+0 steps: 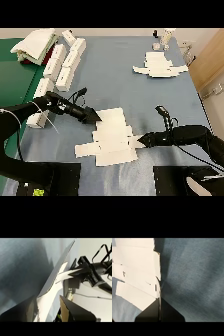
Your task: Fold the box.
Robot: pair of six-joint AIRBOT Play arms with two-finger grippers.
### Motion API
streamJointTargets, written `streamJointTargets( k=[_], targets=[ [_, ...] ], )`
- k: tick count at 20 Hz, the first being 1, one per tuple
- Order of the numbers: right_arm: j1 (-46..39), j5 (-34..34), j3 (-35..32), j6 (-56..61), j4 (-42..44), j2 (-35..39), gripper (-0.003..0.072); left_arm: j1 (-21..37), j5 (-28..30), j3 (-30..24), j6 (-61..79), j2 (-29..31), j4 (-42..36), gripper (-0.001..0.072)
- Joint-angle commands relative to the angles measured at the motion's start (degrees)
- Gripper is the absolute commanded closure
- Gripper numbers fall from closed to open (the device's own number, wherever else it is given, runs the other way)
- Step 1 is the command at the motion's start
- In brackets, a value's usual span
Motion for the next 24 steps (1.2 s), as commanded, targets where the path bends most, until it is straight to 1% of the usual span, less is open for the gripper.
streamJointTargets(
  k=[1, 3, 8, 12, 15, 16, 17, 20, 21, 22, 23, 24],
  targets=[
    [0.0, 0.2, 0.0, 0.2, 0.0, 0.0, 0.0687, -4.6, -2.9, 3.3, 3.3, -3.8, -0.9, 0.0262],
    [0.0, 0.1, 0.0, 0.2, 0.0, 0.0, 0.0687, -6.6, -3.4, 4.5, 4.7, -4.5, -0.3, 0.0498],
    [0.0, 0.0, 0.0, 0.2, -0.1, 0.0, 0.0687, -6.4, -4.6, 5.0, 4.6, -4.5, 2.7, 0.0495],
    [0.0, 0.0, 0.0, 0.2, -0.1, 0.0, 0.0686, -6.2, -4.9, 5.3, 4.7, -4.5, 3.0, 0.0496],
    [0.0, 0.0, 0.0, 0.2, -0.1, 0.0, 0.0687, -6.2, -4.9, 6.6, 4.7, -4.5, 3.2, 0.0498],
    [0.0, 0.0, 0.0, 0.2, -0.1, 0.0, 0.0686, -6.2, -4.9, 6.7, 4.7, -4.5, 3.2, 0.0623],
    [0.0, 0.0, 0.0, 0.2, -0.1, 0.0, 0.0686, -6.3, -5.1, 6.7, 4.9, -4.5, 3.8, 0.0695],
    [0.0, 0.2, 0.0, 0.2, -0.2, 0.0, 0.0675, -6.3, -6.2, 6.7, 5.3, -4.5, 5.4, 0.0695],
    [0.0, 0.3, 0.0, 0.2, -0.4, 0.0, 0.0563, -6.3, -6.4, 6.7, 6.1, -4.5, 5.3, 0.0695],
    [0.0, 0.7, 0.2, 0.2, -1.2, 0.0, 0.0307, -6.3, -6.6, 6.7, 6.2, -4.5, 5.2, 0.0695],
    [0.0, 1.2, 0.5, 0.2, -3.5, 0.0, 0.0242, -6.3, -6.6, 6.7, 6.1, -4.5, 5.1, 0.0695],
    [0.0, 1.3, 1.1, 0.3, -7.5, 0.0, 0.0242, -6.3, -6.6, 6.7, 6.1, -4.5, 5.0, 0.0695]
  ],
)
